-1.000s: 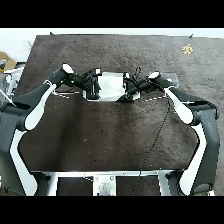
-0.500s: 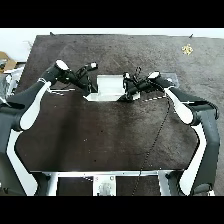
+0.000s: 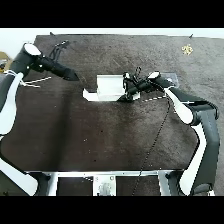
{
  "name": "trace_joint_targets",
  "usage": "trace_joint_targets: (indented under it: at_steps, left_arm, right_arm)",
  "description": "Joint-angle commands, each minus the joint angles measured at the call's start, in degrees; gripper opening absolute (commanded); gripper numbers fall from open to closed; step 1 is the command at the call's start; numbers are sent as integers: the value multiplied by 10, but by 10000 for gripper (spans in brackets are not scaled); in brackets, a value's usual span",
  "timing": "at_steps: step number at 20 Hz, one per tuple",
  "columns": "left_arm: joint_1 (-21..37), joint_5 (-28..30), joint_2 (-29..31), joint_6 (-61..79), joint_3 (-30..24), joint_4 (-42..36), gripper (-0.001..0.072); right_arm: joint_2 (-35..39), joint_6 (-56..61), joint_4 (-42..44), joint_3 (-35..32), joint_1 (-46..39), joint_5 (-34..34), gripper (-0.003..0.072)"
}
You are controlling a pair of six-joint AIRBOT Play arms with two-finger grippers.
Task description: Fold the box and place the chain.
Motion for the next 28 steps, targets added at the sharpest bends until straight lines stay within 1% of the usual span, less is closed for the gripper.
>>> trace_joint_targets:
  at_steps: [1,4,6,8,11,12,14,16,17,24,28]
  left_arm:
    - [37,-19,7,-106,-36,-14,10]
    - [42,28,7,-114,-104,-58,10]
    - [42,57,7,-113,-149,-103,10]
    - [42,72,7,-107,-189,-113,10]
    - [42,94,7,-93,-222,-113,9]
    - [42,101,5,-93,-226,-113,9]
    - [42,86,-10,-76,-227,-127,9]
    - [40,72,-33,-52,-227,-176,10]
    - [40,75,-44,-47,-227,-196,9]
    - [40,64,-96,27,-225,-309,8]
    - [5,66,-100,38,-225,-309,9]
  right_arm:
    - [0,0,0,0,0,0,318]
    - [0,0,0,0,0,0,318]
    - [0,0,0,0,0,0,318]
    - [0,0,0,0,0,0,318]
    - [0,0,0,0,0,0,318]
    - [0,0,0,0,0,0,318]
    - [0,0,0,0,0,0,318]
    - [0,0,0,0,0,0,318]
    - [0,0,0,0,0,0,318]
    - [0,0,0,0,0,0,318]
    - [0,0,0,0,0,0,318]
